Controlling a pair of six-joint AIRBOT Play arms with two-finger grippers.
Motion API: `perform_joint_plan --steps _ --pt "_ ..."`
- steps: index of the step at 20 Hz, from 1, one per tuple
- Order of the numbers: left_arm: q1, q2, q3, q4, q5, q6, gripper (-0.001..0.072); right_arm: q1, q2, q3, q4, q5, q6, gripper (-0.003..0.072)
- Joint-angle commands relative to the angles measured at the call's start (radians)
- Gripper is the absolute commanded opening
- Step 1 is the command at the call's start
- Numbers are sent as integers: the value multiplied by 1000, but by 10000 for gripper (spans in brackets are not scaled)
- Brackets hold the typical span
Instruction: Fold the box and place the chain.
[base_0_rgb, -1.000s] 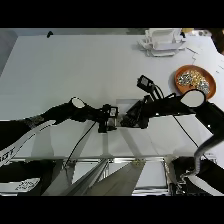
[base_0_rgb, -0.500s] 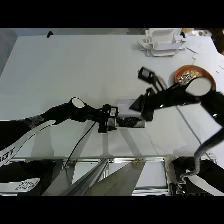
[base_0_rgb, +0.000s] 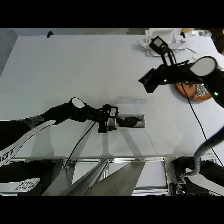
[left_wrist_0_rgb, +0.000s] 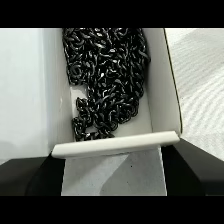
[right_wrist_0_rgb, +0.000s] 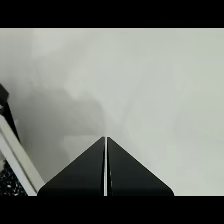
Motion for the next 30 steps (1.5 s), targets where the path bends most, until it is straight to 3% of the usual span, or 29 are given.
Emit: perform_joint_plan --steps 1,7,16,23,24,26,30 --pt "1 0 0 0 0 0 140 8 -86 6 -53 45 81 15" --pt "1 0 0 0 0 0 140 79 -89 6 -121 98 -2 15" --pt "1 0 0 0 0 0 140 189 -61 4 -113 356 -110 15" --pt "1 0 0 0 0 0 140 251 113 -111 -113 326 -154 16" --pt "1 0 0 0 0 0 140 258 116 -130 -114 320 -157 23" --pt "1 0 0 0 0 0 140 274 116 -164 -114 287 -156 120" --pt "1 0 0 0 0 0 140 316 117 -177 -114 277 -163 203"
